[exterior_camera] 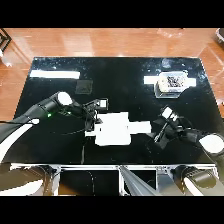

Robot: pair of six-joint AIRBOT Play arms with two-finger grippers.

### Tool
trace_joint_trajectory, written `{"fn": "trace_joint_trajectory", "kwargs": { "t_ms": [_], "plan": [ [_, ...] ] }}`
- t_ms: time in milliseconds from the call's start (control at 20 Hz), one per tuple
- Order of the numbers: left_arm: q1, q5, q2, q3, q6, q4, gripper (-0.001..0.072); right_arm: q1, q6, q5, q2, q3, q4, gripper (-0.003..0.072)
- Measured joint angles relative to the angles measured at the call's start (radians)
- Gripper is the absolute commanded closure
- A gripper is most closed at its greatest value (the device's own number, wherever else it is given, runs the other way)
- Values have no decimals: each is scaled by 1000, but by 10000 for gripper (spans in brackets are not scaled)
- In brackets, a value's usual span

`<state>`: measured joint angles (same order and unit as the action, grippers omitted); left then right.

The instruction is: Fold the box and place the chain.

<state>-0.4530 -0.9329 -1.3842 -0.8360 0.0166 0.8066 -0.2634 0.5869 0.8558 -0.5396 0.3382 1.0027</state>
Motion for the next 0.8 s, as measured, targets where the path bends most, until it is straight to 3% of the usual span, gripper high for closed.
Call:
{"fn": "trace_joint_trajectory", "kwargs": {
  "t_ms": [800],
  "plan": [
    [-51,35,-7,-2,143,154,680,-314,-320,-264,-246,-21,56,-16]
  ]
}}
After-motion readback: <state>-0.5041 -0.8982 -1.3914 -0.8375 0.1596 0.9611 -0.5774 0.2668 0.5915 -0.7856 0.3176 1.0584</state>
